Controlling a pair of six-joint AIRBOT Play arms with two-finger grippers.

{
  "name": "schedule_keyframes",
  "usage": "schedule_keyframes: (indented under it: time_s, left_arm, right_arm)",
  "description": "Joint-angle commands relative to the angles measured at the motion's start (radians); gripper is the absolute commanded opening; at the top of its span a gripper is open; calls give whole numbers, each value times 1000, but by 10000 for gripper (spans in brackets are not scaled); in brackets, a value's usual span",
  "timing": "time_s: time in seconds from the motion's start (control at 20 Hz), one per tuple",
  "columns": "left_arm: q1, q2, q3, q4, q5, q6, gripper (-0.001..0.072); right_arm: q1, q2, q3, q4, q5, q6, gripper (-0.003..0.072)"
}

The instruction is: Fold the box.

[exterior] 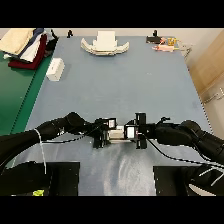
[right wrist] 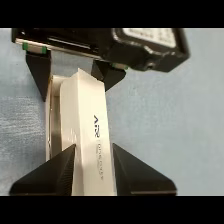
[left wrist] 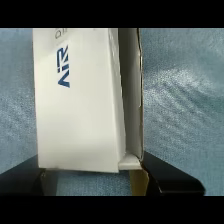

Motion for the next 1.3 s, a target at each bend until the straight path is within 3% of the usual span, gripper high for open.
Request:
schedule_keyframes:
  time_s: [0.0,0.15,0.2,0.4,0.5,0.6,0.85,1.0,1.25]
  left_arm:
    - [0,0,1,1,0,0,521]
    - [-1,0,1,1,0,0,522]
    - [-1,0,1,1,0,0,522]
    - [0,0,1,1,0,0,521]
    - [-1,0,1,1,0,0,522]
    - [0,0,1,1,0,0,521]
    - [-1,0,1,1,0,0,522]
    - [-1,0,1,1,0,0,522]
    - [-1,0,1,1,0,0,522]
  right_arm:
    - [4,-25,-1,47,-66,1,341]
    - [25,-31,-1,72,-109,5,331]
    - [26,-31,-1,88,-128,5,265]
    - [26,-37,-1,90,-142,15,140]
    - [26,-35,-1,90,-142,20,151]
    - [26,-29,3,92,-140,20,303]
    - [24,2,23,149,-81,109,306]
    - [24,0,6,257,-45,266,36]
    - [24,0,-76,443,131,241,6]
